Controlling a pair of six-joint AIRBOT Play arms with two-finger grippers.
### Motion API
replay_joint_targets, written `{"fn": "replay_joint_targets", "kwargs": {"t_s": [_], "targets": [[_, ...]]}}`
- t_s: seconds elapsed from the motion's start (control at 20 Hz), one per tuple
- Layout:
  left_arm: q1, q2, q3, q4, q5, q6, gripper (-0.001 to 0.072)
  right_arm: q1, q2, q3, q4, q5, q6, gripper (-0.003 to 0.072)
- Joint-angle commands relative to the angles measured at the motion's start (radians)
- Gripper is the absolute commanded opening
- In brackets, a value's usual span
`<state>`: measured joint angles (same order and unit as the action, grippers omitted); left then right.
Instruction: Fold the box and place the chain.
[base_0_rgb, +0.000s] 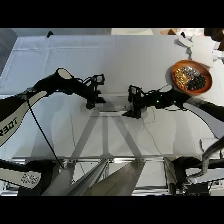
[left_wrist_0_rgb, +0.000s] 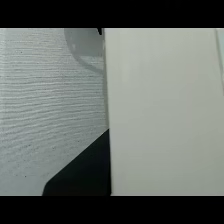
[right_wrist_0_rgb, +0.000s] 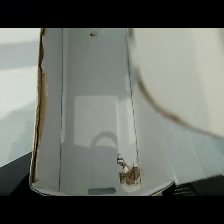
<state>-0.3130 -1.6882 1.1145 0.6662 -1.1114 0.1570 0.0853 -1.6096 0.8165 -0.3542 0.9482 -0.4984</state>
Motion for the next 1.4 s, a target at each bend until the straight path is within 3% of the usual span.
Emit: {"fn": "replay_joint_targets", "kwargs": {"t_s": [0.0, 0.75, 0.8, 0.95, 1.35], "targets": [[0.0, 0.0, 0.0, 0.0, 0.0, 0.0, 0.0014, 0.002, -0.001, 0.0, 0.008, 0.005, -0.008, 0.0688], [0.0, 0.0, 0.0, 0.0, 0.0, 0.0, 0.0014, 0.002, -0.001, 0.0, -0.001, 0.008, -0.008, 0.0686], [0.0, 0.0, 0.0, 0.0, 0.0, 0.0, 0.0014, 0.002, -0.001, 0.0, -0.001, 0.005, -0.008, 0.0676], [0.0, 0.0, 0.0, 0.0, 0.0, 0.0, 0.0014, 0.002, -0.001, 0.0, -0.012, 0.008, -0.008, 0.0521], [0.0, 0.0, 0.0, 0.0, 0.0, 0.0, 0.0014, 0.002, -0.001, 0.0, -0.012, 0.006, -0.008, 0.0516]]}}
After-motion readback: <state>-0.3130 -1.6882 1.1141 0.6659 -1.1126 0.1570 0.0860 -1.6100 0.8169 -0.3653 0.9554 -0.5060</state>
